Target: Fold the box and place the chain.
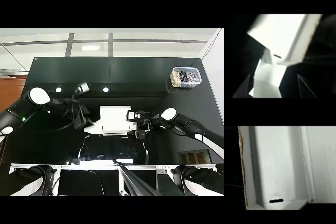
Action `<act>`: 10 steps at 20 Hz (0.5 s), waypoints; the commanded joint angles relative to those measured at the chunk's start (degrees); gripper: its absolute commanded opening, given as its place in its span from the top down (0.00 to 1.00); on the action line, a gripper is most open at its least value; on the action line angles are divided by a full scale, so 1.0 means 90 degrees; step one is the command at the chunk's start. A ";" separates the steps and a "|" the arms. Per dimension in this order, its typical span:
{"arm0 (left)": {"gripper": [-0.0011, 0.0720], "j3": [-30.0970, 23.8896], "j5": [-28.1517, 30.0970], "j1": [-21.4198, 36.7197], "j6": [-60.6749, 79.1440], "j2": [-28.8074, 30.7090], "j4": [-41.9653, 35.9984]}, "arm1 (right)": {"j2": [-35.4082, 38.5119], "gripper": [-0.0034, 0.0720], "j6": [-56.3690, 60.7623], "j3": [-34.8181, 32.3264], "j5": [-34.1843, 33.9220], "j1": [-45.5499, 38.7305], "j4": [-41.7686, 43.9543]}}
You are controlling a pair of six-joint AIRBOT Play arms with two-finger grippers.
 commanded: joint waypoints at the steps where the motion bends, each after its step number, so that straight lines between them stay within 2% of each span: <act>1: 0.00 -0.0614 0.0177 -0.0223 0.1647 0.0063 0.0143 | -0.0005 0.73 0.0000 0.0002 0.0002 0.0000 -0.0002; 6: 0.00 -0.0792 0.1797 -0.0913 0.1928 -0.0170 -0.0010 | -0.0005 0.74 0.0002 0.0002 0.0002 0.0000 -0.0002; 9: 0.05 -0.0792 0.1872 -0.1151 0.1911 -0.0172 -0.0160 | -0.0005 0.74 0.0015 0.0002 -0.0012 0.0000 -0.0002; 10: 0.15 -0.0792 0.1817 -0.1173 0.1906 -0.0172 -0.0233 | -0.0005 0.73 0.0019 0.0002 -0.0022 0.0000 0.0000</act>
